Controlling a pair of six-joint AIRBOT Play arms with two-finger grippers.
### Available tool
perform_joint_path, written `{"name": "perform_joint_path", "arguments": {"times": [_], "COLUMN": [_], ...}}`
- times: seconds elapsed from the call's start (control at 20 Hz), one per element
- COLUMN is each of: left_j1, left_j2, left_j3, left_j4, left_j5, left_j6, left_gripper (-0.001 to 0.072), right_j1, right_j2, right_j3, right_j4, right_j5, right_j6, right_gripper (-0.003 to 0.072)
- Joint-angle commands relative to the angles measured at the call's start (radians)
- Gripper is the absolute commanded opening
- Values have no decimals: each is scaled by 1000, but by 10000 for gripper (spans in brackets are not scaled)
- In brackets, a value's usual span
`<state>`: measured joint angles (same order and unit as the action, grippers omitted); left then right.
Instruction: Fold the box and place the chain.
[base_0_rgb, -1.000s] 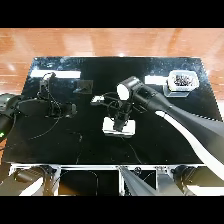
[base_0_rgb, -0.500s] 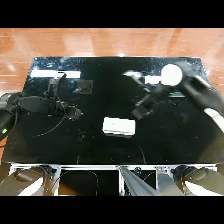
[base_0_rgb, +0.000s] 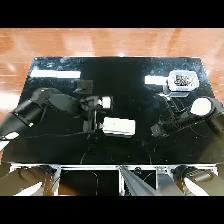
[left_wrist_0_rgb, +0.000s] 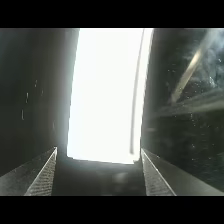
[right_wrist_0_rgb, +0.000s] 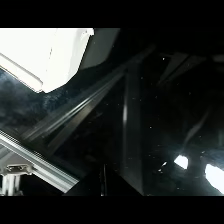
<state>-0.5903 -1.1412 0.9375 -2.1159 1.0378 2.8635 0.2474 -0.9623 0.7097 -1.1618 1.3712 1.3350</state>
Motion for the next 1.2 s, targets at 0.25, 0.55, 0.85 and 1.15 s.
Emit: {"name": "perform_joint_path", "arguments": {"times": [0.25,0.55,0.85,1.15], "left_j1": [-18,-14,-14,-14], "left_j2": [-95,-138,-183,-206], "left_j3": [8,10,10,10], "left_j4": [23,-44,-43,-43], "left_j5": [-69,-27,-66,-68], "left_j6": [140,138,128,113], "left_gripper": [619,619,619,619], "right_j1": [-8,-8,-8,-8], "right_j2": [14,14,14,14], "right_j3": [-26,-26,-26,-26], "right_j4": [45,44,43,43], "right_j5": [-78,-96,-101,-119], "right_j6": [19,19,19,19], "right_gripper": [39,38,38,38]}}
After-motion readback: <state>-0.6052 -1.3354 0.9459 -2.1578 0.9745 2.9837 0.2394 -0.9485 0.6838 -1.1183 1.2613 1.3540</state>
